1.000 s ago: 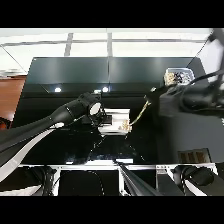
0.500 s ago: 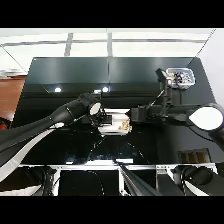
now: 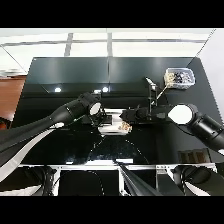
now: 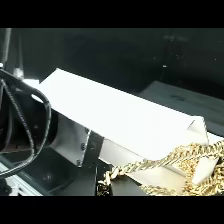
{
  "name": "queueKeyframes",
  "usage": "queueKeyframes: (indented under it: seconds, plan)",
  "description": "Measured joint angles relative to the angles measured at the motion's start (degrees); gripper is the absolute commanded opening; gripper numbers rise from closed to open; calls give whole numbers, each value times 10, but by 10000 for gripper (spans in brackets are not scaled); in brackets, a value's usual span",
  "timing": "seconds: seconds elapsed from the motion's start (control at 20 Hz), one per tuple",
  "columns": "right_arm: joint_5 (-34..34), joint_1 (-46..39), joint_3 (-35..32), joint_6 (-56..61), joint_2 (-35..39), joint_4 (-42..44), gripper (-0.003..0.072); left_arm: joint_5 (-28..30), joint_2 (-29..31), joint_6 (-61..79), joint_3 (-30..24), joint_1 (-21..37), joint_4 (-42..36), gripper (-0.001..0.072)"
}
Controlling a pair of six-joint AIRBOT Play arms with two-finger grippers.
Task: Fold the box and place the chain.
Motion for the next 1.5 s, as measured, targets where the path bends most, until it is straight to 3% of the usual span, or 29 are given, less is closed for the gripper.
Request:
queueKeyframes:
  seconds: [0.05, 0.4, 0.6, 0.65, 0.7, 0.75, 1.0, 1.35, 1.4, 1.5]
  plan:
    - [0, 0, 0, 0, -2, 0, 338, 0, 0, 0, 0, 0, 0, 31]
    - [22, -56, 0, -29, -5, -4, 332, 0, 0, 0, 0, 0, 0, 31]
    - [29, -154, -1, -42, -4, -95, 313, 0, 0, 0, 0, 0, 0, 31]
    - [18, -179, -1, -36, -7, -133, 479, 0, 0, 0, 0, 0, 0, 31]
    - [5, -202, -2, -26, -13, -165, 707, 0, 0, 0, 0, 0, 0, 31]
    - [-13, -225, -2, -19, -23, -192, 711, 0, 0, 0, 0, 0, 0, 31]
    - [-80, -317, 21, 24, -123, -240, 710, 0, 0, 0, 0, 0, 0, 31]
    - [-54, -359, 189, 52, -313, -200, 709, 0, 0, 0, 0, 0, 0, 31]
    - [-43, -360, 208, 54, -332, -192, 649, 0, 0, 0, 0, 0, 0, 31]
    - [-31, -363, 235, 56, -360, -179, 300, 0, 0, 0, 0, 0, 0, 31]
